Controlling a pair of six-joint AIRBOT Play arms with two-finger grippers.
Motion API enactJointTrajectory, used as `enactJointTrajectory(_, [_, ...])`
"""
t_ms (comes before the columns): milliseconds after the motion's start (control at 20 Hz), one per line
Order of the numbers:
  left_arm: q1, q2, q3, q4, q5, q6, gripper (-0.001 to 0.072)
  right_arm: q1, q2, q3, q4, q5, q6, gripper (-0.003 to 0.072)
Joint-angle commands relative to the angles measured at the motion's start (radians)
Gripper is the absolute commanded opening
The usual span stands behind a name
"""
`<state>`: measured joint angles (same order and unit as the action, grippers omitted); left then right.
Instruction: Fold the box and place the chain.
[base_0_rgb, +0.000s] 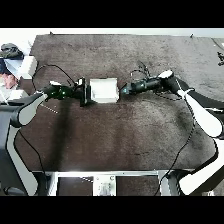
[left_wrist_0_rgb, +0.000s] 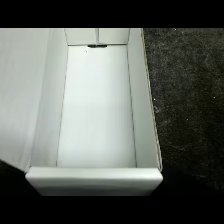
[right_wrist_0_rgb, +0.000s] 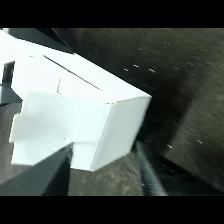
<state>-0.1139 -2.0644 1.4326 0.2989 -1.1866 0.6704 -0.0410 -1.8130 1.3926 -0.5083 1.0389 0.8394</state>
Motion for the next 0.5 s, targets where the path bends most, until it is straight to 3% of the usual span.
enactJointTrajectory(0, [0.000, 0.000, 0.000, 0.000, 0.000, 0.000, 0.0286, 0.054, 0.005, 0.044, -0.171, -0.076, 0.119, 0.0478])
enactJointTrajectory(100, [0.000, 0.000, 0.000, 0.000, 0.000, 0.000, 0.0286, 0.078, 0.005, 0.085, -0.283, -0.075, 0.202, 0.0478])
enactJointTrajectory(300, [0.000, 0.000, 0.000, 0.000, 0.000, 0.000, 0.0285, 0.130, 0.005, 0.130, -0.321, -0.081, 0.254, 0.0476])
enactJointTrajectory(450, [0.000, 0.000, 0.000, 0.000, 0.000, 0.000, 0.0286, 0.177, 0.005, 0.149, -0.484, -0.087, 0.381, 0.0475])
